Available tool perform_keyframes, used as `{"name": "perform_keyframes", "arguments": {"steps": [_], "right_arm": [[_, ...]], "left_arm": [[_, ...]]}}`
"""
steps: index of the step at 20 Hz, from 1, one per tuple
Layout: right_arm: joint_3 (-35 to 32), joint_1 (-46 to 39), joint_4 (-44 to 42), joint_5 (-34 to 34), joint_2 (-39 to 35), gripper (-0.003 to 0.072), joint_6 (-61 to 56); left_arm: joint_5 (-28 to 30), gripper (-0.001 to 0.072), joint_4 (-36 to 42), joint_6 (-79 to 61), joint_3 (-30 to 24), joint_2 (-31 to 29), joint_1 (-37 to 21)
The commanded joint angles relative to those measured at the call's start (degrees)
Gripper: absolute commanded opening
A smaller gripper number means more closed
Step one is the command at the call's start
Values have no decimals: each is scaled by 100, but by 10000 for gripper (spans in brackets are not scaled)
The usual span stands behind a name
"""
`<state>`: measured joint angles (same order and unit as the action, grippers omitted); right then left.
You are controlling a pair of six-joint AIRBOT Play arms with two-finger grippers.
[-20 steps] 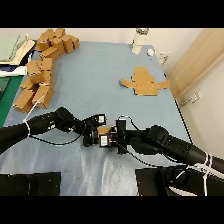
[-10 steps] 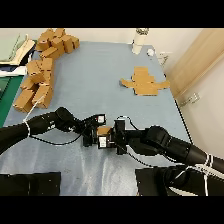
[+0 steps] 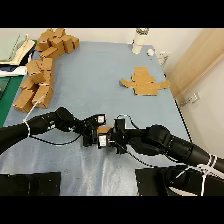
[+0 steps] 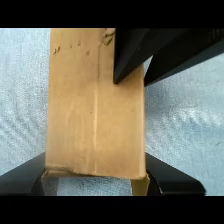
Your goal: Fold the box.
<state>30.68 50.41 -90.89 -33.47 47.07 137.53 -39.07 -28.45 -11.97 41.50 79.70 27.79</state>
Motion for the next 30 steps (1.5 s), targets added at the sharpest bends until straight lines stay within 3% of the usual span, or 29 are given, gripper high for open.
{"name": "perform_keyframes", "arguments": {"steps": [1,30], "right_arm": [[9,4,0,-68,-94,156,-17],[116,2,63,-26,83,118,-17]], "left_arm": [[-2,528,0,-2,-2,0,4],[0,528,0,-2,-2,0,4]]}}
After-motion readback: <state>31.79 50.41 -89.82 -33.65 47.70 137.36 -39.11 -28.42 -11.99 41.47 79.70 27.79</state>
